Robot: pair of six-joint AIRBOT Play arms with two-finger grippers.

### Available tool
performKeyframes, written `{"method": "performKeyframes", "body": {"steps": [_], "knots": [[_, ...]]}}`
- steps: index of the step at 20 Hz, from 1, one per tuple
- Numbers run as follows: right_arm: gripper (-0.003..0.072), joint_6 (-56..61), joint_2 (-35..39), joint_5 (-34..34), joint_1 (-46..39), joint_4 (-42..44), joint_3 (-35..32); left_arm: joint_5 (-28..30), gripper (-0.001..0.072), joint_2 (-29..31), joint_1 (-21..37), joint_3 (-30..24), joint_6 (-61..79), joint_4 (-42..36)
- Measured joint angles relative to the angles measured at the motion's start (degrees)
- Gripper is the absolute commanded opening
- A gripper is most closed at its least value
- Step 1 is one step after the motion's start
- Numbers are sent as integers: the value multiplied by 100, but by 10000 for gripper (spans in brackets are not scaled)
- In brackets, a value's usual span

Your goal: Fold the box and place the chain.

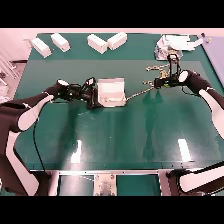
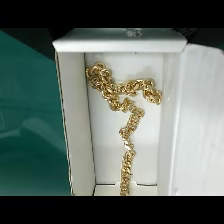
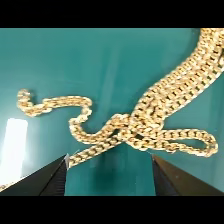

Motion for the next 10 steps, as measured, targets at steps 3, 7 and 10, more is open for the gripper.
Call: {"method": "performKeyframes", "body": {"steps": [3, 7, 10], "knots": [[634, 46, -122, -192, -15, -116, -11, 0, 533, 0, -2, -2, 0, 2], [634, 72, -258, -494, -39, -177, -13, 0, 533, 0, 0, -2, 0, 0], [634, 120, -345, -619, -39, -184, -13, 0, 533, 0, 0, -2, 0, 2]]}}
